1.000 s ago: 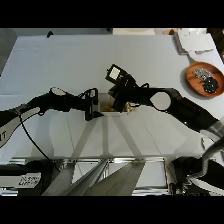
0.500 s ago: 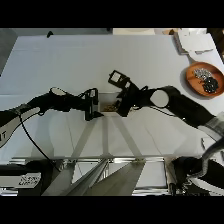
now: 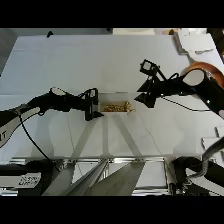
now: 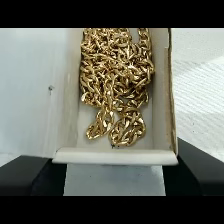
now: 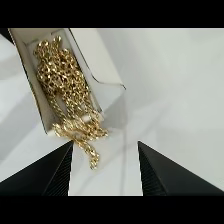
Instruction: Fold the box and place the chain.
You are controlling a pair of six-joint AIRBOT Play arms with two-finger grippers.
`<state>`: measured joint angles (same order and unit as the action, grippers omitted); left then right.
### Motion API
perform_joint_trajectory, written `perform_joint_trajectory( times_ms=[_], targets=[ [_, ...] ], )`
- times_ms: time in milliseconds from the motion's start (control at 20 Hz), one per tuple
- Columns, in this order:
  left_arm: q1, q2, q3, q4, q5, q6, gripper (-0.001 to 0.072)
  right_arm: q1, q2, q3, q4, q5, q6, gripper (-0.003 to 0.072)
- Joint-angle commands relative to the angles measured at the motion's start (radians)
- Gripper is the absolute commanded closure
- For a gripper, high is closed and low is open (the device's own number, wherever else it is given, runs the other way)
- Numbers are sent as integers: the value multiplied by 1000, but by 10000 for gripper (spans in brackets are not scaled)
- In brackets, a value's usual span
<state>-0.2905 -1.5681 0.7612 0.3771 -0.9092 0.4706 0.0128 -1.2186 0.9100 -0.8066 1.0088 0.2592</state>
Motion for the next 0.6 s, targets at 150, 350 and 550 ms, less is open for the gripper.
perform_joint_trajectory(
  times_ms=[150, 350, 550],
  targets=[
    [0, 0, 0, 0, 0, 0, 391, -49, -179, 0, 81, 76, -396, 145],
    [0, 0, 0, 0, 0, 0, 391, -27, -226, -4, 82, 77, -534, 141],
    [0, 0, 0, 0, 0, 0, 391, 7, -245, -13, 82, 80, -583, 131]
  ],
)
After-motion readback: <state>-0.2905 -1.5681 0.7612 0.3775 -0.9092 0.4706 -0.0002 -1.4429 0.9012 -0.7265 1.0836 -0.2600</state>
